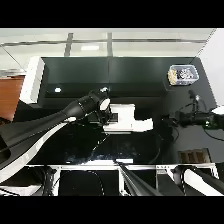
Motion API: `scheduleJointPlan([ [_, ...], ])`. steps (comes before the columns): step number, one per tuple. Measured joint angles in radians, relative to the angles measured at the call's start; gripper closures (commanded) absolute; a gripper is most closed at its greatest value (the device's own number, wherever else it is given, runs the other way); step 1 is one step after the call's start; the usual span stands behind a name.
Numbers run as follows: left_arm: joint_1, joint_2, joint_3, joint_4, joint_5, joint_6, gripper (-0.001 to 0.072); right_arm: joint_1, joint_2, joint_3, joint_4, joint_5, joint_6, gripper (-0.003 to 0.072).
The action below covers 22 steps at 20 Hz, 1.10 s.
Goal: Fold the box and place the chain.
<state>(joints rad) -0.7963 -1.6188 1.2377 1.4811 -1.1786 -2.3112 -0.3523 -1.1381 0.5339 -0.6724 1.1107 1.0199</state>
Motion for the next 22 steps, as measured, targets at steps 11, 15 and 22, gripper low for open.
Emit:
scheduleJointPlan([
  [11,0.0,0.0,0.0,-0.001,-0.003,0.0,0.0682,0.307,-0.238,0.022,0.214,0.01,-0.139,0.0181],
  [15,0.0,0.0,0.0,-0.001,-0.004,0.0,0.0682,0.333,-0.246,0.104,0.145,0.06,-0.143,0.0059],
  [22,0.0,0.0,0.0,-0.002,-0.005,-0.001,0.0682,0.406,-0.248,0.187,0.14,0.114,-0.129,0.0204],
])
